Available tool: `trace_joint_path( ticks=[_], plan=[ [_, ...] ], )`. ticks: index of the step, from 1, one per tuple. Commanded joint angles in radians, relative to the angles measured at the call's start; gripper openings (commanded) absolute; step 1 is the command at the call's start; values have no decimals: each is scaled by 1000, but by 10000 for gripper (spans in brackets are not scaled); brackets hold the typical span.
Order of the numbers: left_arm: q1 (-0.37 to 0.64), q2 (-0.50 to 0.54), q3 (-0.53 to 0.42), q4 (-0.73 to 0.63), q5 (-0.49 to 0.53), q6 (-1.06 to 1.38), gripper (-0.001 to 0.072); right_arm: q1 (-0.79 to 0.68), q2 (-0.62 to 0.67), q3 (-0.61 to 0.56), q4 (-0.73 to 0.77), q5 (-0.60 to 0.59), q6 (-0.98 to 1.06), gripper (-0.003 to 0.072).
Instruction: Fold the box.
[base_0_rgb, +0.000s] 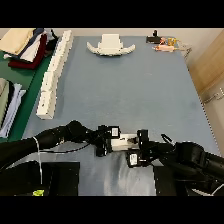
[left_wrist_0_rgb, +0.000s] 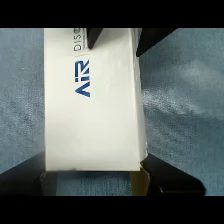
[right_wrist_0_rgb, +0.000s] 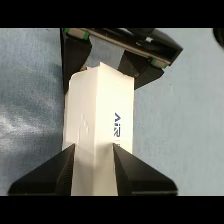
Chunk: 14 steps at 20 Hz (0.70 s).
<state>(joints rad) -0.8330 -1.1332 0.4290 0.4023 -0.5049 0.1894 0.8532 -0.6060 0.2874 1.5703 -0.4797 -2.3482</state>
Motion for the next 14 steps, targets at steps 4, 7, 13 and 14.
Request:
trace_joint_path(
  ticks=[4,7,13,14],
  plan=[
    [-1,0,0,1,0,1,596,1,53,0,-1,9,-1,376],
    [-1,0,0,1,0,1,596,1,65,0,-12,21,-1,377],
    [-1,0,0,1,0,1,596,1,65,0,-24,56,-1,377],
    [-1,0,0,1,0,1,596,1,65,0,-36,62,-1,377]
  ],
)
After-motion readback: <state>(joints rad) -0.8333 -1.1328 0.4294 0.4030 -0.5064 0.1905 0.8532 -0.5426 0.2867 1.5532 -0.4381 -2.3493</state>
